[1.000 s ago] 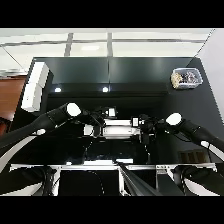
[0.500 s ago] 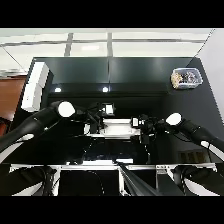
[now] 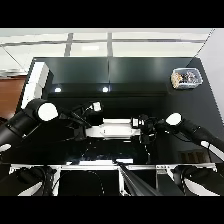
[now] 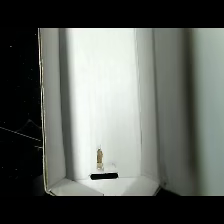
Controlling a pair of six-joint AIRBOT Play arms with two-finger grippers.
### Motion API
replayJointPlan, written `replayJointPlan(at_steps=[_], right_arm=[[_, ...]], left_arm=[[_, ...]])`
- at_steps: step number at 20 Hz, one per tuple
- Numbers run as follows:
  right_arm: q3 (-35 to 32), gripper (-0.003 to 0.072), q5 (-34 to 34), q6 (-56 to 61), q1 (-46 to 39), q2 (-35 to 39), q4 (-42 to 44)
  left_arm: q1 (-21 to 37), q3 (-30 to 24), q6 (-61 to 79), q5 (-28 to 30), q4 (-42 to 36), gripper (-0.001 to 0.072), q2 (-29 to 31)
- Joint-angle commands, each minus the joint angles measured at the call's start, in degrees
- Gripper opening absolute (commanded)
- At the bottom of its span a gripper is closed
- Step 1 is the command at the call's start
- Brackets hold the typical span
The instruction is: Fold the box and place the chain.
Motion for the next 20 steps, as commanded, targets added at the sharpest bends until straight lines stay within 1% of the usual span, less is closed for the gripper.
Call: replayJointPlan(at_steps=[1, 3, 4, 5, 7, 9, 11, 17, 20], right_arm=[[0.0, 0.0190, 0.0, 0.0, 0.1, 0.0, 0.0], [0.0, 0.0190, 0.0, 0.0, 0.1, 0.0, 0.0], [0.0, 0.0190, 0.0, 0.0, 0.1, 0.0, 0.0], [0.0, 0.0190, 0.0, 0.0, 0.1, 0.0, 0.0], [0.0, 0.0190, 0.0, 0.0, 0.1, 0.0, 0.0], [0.0, 0.0190, 0.0, 0.0, 0.1, 0.0, 0.0], [0.0, 0.0191, 0.0, 0.0, 0.1, 0.0, 0.0], [0.0, 0.0190, 0.0, 0.0, 0.1, 0.0, 0.0], [0.0, 0.0190, 0.0, 0.0, 0.1, 0.0, 0.0]], left_arm=[[-0.2, -0.7, -2.8, 1.9, -18.2, 0.0026, -3.0], [0.1, -1.4, -2.8, 10.3, -29.3, 0.0026, -6.7], [0.1, -1.4, -2.7, 14.1, -33.4, 0.0026, -8.9], [0.1, -1.3, -2.7, 17.2, -35.7, 0.0025, -11.0], [0.2, -0.4, -2.1, 19.9, -33.5, 0.0024, -14.2], [0.2, -0.3, -2.2, 22.0, -33.4, 0.0024, -15.9], [0.2, -0.4, -2.1, 22.5, -32.8, 0.0024, -17.0], [-0.5, -0.4, -2.1, 22.5, -29.3, 0.0025, -18.5], [0.5, -0.3, -2.2, 22.7, -26.9, 0.0024, -17.1]])
